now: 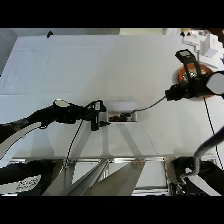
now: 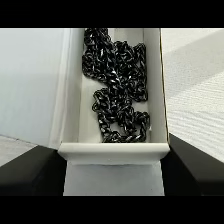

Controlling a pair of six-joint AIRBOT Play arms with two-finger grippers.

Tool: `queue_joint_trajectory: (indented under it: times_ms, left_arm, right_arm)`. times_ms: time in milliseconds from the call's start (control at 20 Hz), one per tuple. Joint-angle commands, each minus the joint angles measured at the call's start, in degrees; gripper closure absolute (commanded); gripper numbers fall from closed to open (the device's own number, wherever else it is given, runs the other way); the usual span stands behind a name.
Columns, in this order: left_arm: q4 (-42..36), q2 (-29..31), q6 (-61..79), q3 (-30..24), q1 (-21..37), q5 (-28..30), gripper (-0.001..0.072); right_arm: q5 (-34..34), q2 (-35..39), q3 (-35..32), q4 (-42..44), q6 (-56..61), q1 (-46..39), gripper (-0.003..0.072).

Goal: Fold the box and place the chain.

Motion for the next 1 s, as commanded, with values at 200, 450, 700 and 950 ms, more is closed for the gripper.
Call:
queue_joint_trajectory:
  times_ms: [200,450,700,950]
  left_arm:
    - [0.0,0.0,0.0,0.0,0.0,0.0,0.0577]
    - [0.0,0.0,0.0,0.0,0.0,0.0,0.0577]
    - [0.0,0.0,0.0,0.0,0.0,0.0,0.0577]
    - [0.0,0.0,0.0,0.0,0.0,0.0,0.0577]
  right_arm:
    - [3.3,16.6,0.0,13.8,-2.1,7.9,0.0671]
    - [-2.2,16.9,0.0,22.6,-5.6,11.6,0.0671]
    - [-8.7,12.4,0.0,22.9,-6.6,15.8,0.0671]
    - [-9.7,-0.5,0.0,20.2,-9.2,25.6,0.0671]
